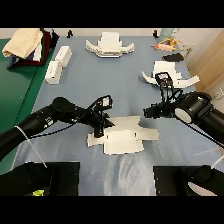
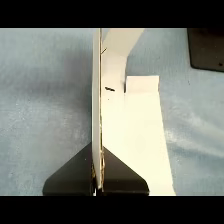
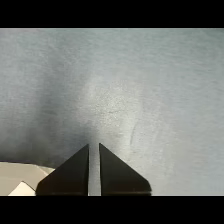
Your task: Fold the box.
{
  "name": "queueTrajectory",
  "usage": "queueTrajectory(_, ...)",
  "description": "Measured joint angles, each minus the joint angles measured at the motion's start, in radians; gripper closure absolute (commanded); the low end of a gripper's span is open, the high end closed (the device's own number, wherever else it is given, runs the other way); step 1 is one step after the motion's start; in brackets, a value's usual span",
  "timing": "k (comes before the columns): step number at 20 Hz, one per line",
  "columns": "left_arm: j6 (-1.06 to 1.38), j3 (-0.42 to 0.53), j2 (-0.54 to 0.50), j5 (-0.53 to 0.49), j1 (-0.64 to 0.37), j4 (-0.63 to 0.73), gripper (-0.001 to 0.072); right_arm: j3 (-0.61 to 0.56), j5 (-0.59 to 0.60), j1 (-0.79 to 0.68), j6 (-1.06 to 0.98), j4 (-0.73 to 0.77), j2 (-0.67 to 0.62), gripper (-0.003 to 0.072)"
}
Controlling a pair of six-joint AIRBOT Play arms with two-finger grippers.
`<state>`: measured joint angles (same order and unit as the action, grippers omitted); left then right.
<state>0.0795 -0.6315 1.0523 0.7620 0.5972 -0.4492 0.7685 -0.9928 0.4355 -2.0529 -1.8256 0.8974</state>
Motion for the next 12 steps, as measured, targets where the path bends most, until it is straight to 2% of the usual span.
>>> queueTrajectory(7, 0.057, 0.078, -0.001, -0.163, 0.081, 0.006, 0.0699, 0.000, -0.002, 0.000, -0.015, -0.010, 0.000, 0.0592)
queueTrajectory(12, 0.066, 0.097, -0.001, -0.197, 0.102, 0.007, 0.0698, 0.000, -0.002, 0.000, -0.018, -0.011, 0.000, 0.0592)
